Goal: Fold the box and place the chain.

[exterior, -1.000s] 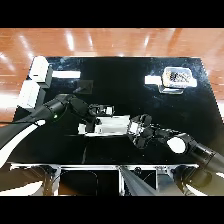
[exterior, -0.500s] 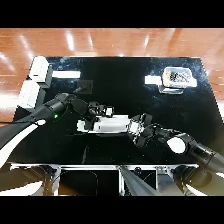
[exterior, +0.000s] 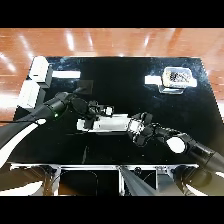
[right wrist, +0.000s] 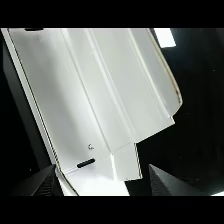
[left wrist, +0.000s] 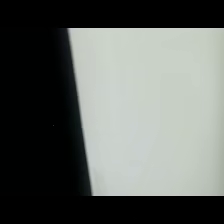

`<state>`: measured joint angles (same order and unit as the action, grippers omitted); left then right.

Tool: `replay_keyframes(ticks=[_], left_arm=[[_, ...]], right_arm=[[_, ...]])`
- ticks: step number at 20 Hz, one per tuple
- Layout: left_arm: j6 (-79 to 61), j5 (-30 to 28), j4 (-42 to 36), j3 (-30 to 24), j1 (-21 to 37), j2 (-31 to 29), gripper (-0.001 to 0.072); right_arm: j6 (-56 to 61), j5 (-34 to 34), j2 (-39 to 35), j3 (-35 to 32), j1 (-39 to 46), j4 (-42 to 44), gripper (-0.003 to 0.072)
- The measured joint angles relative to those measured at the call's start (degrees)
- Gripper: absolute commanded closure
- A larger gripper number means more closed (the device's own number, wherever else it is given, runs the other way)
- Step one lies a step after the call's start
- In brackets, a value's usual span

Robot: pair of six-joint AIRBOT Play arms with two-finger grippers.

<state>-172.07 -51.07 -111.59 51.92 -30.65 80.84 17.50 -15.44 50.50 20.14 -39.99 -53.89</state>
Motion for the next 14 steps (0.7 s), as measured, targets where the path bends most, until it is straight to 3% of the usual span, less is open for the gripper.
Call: replay_keyframes(ticks=[14], left_arm=[[0.0,-1.3,-0.5,0.3,0.0,0.0,0.0690]], right_arm=[[-4.5,0.2,8.1,5.1,0.4,0.9,-0.0034]])
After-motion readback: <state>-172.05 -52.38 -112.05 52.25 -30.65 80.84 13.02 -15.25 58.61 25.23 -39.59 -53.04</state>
